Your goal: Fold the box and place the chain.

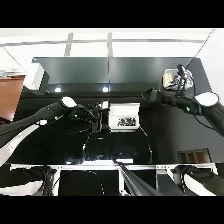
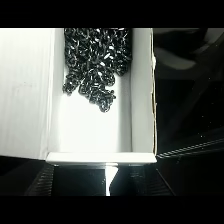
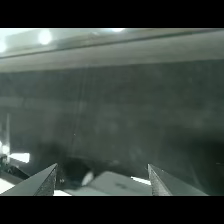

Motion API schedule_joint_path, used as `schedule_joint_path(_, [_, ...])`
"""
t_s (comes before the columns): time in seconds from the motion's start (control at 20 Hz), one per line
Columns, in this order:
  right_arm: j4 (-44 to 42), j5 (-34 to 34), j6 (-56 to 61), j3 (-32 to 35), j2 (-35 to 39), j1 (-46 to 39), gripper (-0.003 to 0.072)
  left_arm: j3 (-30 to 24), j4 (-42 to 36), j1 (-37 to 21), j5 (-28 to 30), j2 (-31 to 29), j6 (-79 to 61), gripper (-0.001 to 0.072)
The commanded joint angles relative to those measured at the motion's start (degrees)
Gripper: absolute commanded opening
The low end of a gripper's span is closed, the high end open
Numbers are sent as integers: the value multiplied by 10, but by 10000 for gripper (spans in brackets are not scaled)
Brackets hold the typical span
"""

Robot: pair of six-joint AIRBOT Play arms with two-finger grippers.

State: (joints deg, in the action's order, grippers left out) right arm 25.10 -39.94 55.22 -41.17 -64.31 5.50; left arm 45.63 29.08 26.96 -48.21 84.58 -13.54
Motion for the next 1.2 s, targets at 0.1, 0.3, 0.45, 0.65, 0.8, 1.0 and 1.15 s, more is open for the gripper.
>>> schedule_joint_path(0.1, [33, -119, -199, -61, -81, 44, 651, 1, 1, 0, -4, 0, 0, 394])
schedule_joint_path(0.3, [147, -189, -255, -89, -81, 45, 650, 1, 0, 0, -5, 0, 0, 396])
schedule_joint_path(0.45, [153, -231, -365, -89, -81, 46, 650, 1, 0, 0, -5, 0, 0, 396])
schedule_joint_path(0.65, [159, -268, -360, -89, -81, 59, 620, 1, 0, 0, -8, 0, 1, 396])
schedule_joint_path(0.8, [161, -275, -360, -89, -81, 77, 620, 1, 0, 0, -20, 0, 1, 395])
schedule_joint_path(1.0, [185, -282, -360, -89, -80, 94, 620, 1, 0, 0, -19, 0, 1, 396])
schedule_joint_path(1.15, [210, -269, -366, -89, -80, 104, 620, 1, 0, 0, -18, 0, 0, 396])
